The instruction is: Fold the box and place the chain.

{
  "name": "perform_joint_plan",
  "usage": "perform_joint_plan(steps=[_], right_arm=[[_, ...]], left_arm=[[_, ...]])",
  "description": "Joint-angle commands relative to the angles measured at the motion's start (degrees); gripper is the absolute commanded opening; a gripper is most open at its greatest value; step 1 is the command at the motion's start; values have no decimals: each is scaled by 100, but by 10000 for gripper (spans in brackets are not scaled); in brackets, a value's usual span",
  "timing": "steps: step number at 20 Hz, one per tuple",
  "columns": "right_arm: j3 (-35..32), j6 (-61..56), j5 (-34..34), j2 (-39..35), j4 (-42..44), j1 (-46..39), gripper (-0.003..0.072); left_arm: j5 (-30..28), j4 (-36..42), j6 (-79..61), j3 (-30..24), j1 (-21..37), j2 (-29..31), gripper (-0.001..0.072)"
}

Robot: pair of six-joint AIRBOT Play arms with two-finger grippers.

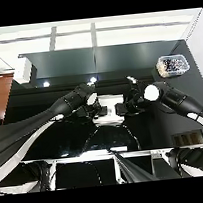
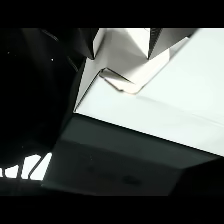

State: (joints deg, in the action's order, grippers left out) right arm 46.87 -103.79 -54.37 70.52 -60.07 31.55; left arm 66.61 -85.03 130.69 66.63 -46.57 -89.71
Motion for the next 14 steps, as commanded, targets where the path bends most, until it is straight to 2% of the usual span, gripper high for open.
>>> perform_joint_plan(steps=[1,8,11,14], right_arm=[[31,-374,-22,153,-328,155,367],[470,-1257,-358,450,-1360,518,365],[841,-1711,-678,719,-2065,778,326],[1056,-2122,-852,872,-2149,804,326]], left_arm=[[-9,0,0,2,2,2,27],[-11,-2,-4,2,2,2,27],[-13,-2,-37,2,2,2,27],[-13,-2,-37,2,2,2,27]])
